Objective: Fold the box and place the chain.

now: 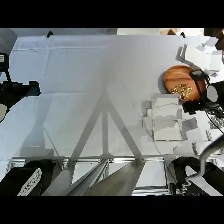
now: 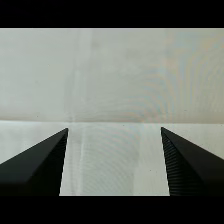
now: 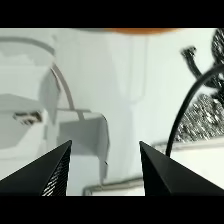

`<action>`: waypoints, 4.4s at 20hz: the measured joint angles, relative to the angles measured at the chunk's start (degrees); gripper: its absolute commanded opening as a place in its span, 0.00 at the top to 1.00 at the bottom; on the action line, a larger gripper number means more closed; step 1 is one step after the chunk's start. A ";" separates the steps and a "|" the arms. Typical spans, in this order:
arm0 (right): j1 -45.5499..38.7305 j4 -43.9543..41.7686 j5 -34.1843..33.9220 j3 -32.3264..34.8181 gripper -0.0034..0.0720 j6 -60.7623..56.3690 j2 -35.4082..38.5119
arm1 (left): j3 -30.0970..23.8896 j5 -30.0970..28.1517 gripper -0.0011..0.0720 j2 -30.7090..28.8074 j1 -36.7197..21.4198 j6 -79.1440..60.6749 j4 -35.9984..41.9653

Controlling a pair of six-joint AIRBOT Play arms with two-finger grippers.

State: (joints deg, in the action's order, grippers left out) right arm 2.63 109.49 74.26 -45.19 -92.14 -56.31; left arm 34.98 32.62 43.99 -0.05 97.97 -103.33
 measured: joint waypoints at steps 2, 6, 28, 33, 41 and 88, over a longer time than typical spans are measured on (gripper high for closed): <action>0.00 2.01 2.73 -0.11 0.33 -0.22 -0.28 | 0.00 -0.02 0.11 0.02 0.02 0.00 0.02; 0.00 3.63 6.75 -0.17 0.33 -0.50 -1.92 | 0.00 -0.02 0.11 0.00 0.00 0.00 0.02; 0.00 0.28 3.50 -0.20 0.94 -3.67 -19.47 | 0.00 -0.02 0.11 0.02 0.02 0.00 0.00; 0.00 0.72 3.39 -0.28 0.94 -3.61 -19.93 | 0.00 -0.02 0.11 0.02 0.00 0.00 0.00; -0.02 -9.94 1.36 -0.90 0.94 7.54 -12.31 | 0.00 -0.02 0.11 0.00 0.02 0.00 0.02; 16.98 -42.42 -40.83 12.04 0.94 15.87 -2.84 | 0.00 2.93 0.55 1.44 5.44 -9.60 10.51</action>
State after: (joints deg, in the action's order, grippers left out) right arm 19.62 67.07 33.43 -33.15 -76.27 -59.16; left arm 34.98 35.55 45.43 5.39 88.38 -92.82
